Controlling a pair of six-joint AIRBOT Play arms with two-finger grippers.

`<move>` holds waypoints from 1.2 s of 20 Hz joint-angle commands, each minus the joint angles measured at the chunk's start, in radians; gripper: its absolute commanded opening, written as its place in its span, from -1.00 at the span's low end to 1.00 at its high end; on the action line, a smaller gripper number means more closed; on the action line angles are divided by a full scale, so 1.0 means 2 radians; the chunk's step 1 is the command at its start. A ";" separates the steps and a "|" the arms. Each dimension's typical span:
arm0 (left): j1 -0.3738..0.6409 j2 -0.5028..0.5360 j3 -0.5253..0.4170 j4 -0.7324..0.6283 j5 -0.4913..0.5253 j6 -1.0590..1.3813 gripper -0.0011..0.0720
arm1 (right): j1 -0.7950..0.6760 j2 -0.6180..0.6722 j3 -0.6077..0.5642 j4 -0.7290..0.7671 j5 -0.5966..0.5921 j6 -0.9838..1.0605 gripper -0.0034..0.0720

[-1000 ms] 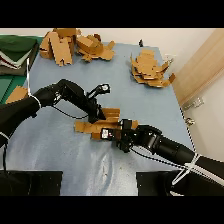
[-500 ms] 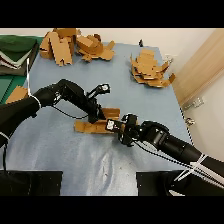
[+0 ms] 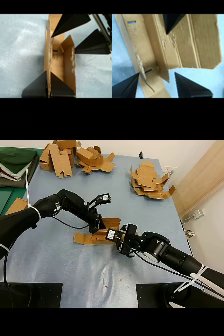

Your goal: Fold the box.

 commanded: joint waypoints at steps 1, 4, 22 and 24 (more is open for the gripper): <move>0.000 0.000 0.002 0.000 -0.006 0.000 -0.93 | -0.007 -0.003 0.001 0.004 -0.018 0.000 1.00; 0.000 -0.002 0.002 0.003 -0.007 0.000 -0.93 | -0.020 -0.012 0.001 0.009 -0.021 0.000 1.00; 0.000 -0.002 0.002 0.003 -0.001 0.000 -0.93 | -0.104 -0.057 0.013 0.418 -0.016 -0.388 0.98; 0.000 -0.002 0.002 0.003 -0.001 0.000 -0.93 | -0.104 -0.074 0.027 0.436 -0.010 -0.424 0.98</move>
